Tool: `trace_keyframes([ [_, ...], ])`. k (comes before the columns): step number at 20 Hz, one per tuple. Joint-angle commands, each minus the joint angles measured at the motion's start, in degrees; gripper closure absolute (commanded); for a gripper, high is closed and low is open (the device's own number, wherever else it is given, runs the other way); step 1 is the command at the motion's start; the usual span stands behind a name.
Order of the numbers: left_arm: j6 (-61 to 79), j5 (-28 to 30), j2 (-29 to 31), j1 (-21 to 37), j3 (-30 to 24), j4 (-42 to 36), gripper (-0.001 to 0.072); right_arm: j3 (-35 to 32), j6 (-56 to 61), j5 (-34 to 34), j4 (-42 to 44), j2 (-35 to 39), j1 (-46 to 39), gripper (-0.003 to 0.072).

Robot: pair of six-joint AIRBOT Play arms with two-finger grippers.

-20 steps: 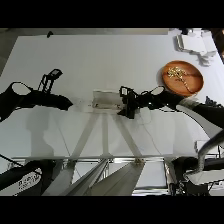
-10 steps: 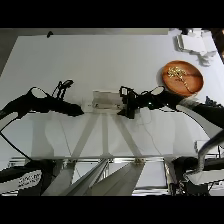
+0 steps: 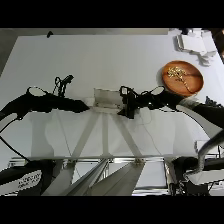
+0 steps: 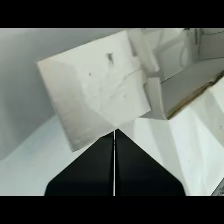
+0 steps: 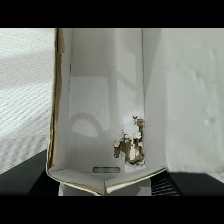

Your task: Fold the box and place the chain.

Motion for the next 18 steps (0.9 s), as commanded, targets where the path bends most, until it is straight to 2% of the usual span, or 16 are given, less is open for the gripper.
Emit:
trace_keyframes([
  [1,0.7,-0.2,1.4,0.2,0.0,-1.0,0.0702,0.0,-0.1,0.0,0.0,0.0,0.0,0.0286],
  [5,0.6,-5.3,3.0,1.1,0.0,4.3,0.0703,0.0,-0.1,0.0,0.0,0.0,0.0,0.0286],
  [8,0.6,-8.3,6.5,5.6,0.0,6.8,0.0703,0.0,-0.1,0.0,0.0,0.0,0.0,0.0286],
  [12,-0.1,-5.8,8.8,11.9,0.0,8.3,0.0703,0.0,-0.1,0.0,0.0,0.0,0.0,0.0286],
  [15,-6.5,0.5,7.3,11.7,0.0,15.7,0.0704,0.0,-0.1,0.0,0.0,0.0,0.0,0.0286],
  [18,-6.1,1.2,2.9,9.6,0.0,15.8,0.0706,0.0,-0.1,0.0,0.0,0.0,0.0,0.0286],
])
